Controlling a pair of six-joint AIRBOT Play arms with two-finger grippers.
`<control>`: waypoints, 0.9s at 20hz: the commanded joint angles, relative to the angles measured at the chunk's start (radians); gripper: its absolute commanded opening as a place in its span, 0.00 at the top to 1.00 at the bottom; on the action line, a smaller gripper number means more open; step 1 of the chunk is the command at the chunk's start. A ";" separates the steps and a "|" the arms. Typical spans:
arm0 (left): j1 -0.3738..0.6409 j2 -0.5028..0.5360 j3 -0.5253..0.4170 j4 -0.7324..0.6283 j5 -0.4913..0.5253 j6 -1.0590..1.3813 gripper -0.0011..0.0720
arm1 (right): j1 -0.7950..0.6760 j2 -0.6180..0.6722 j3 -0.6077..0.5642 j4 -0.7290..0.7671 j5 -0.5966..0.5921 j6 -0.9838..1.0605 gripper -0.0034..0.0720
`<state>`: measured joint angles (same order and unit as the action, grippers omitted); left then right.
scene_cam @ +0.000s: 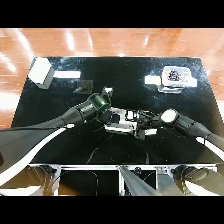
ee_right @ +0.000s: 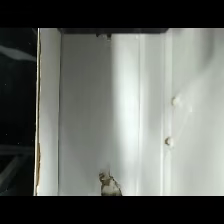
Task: Fold the box and place the chain.
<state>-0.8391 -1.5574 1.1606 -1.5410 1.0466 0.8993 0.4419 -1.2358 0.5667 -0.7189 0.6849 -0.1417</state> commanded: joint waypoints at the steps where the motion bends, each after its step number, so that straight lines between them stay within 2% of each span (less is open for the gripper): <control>1: 0.031 0.025 0.000 0.012 0.066 0.002 0.96 | -0.002 0.043 0.001 -0.030 -0.005 0.009 0.02; 3: 0.065 0.045 -0.001 0.024 0.110 0.002 0.96 | -0.002 0.065 0.001 -0.054 0.008 0.031 0.02; 7: 0.127 0.081 -0.005 0.047 0.137 0.001 0.96 | -0.002 0.074 0.001 -0.068 0.049 0.035 0.02; 11: 0.146 0.109 -0.074 0.051 0.140 -0.018 0.96 | -0.002 0.083 0.001 -0.063 0.046 0.035 0.02; 12: 0.146 0.117 -0.103 0.031 0.132 -0.018 0.96 | -0.002 0.085 0.001 -0.060 0.046 0.035 0.02; 15: 0.143 0.169 -0.194 -0.051 -0.002 -0.012 0.96 | -0.002 0.087 0.001 -0.034 0.051 0.040 0.02; 18: 0.142 0.173 -0.220 -0.065 -0.013 0.023 0.96 | -0.002 0.087 0.001 0.013 0.050 0.045 0.02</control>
<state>-0.6983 -1.4002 0.9794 -1.5738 1.0798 0.8906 0.4400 -1.1500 0.5667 -0.7456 0.7311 -0.1005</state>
